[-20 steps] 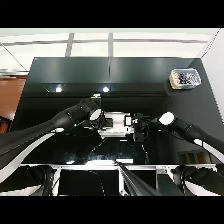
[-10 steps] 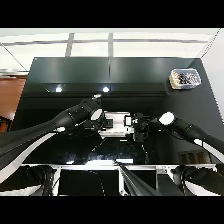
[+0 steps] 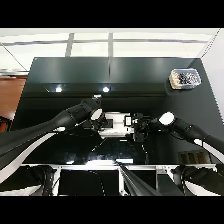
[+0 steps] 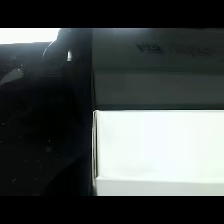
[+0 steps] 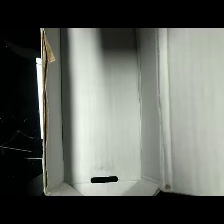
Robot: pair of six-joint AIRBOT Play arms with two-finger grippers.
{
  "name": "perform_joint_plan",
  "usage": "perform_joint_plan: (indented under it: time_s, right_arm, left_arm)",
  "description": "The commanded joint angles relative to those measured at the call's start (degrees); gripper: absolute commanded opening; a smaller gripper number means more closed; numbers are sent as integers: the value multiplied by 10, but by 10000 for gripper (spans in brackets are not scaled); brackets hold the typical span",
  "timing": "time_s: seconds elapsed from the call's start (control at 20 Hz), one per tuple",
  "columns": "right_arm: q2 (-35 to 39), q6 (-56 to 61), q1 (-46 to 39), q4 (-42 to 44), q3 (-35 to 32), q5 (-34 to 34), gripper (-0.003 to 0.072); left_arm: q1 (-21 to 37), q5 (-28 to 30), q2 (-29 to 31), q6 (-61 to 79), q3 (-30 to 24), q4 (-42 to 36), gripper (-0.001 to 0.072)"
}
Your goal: Fold the box and place the chain.
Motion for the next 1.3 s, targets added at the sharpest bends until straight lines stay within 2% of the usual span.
perform_joint_plan:
  time_s: [0.0,0.1,0.15,0.3,0.5,0.55,0.6,0.65,0.75,0.8,0.85,0.9,1.1,1.15,1.2,1.25]
  right_arm:
    - [0,0,1,0,0,0,465]
    - [0,0,1,0,0,0,465]
    - [0,0,1,0,0,0,465]
    - [0,0,1,0,0,0,465]
    - [0,0,1,0,0,0,465]
    - [0,0,1,0,0,0,465]
    - [0,0,1,0,0,0,465]
    - [0,0,1,0,0,0,465]
    - [0,0,1,0,0,0,465]
    - [0,0,1,0,0,0,465]
    - [0,0,1,0,0,0,465]
    - [0,0,1,0,0,0,465]
    - [0,0,1,0,0,0,466]
    - [0,0,0,0,0,0,498]
    - [0,14,0,1,0,-2,674]
    - [2,31,0,0,0,-7,698]
  left_arm:
    - [1,1,0,2,7,4,108]
    - [1,-1,0,2,8,4,203]
    - [1,-3,0,2,8,4,197]
    - [0,-12,-1,2,8,4,24]
    - [-3,-13,-1,2,8,13,25]
    - [-3,-12,-1,1,8,11,91]
    - [-3,-12,-1,1,8,10,268]
    - [-3,-13,-1,1,8,10,400]
    - [-3,-17,-1,2,8,10,423]
    - [-3,-19,-1,1,8,10,409]
    - [-3,-20,-1,-7,8,10,254]
    - [-3,-19,-1,-8,8,10,30]
    - [-3,-20,-1,-9,8,8,24]
    - [-3,-20,-1,-9,8,8,24]
    - [-3,-19,-1,-5,8,8,24]
    - [-3,-19,-1,-3,8,8,24]
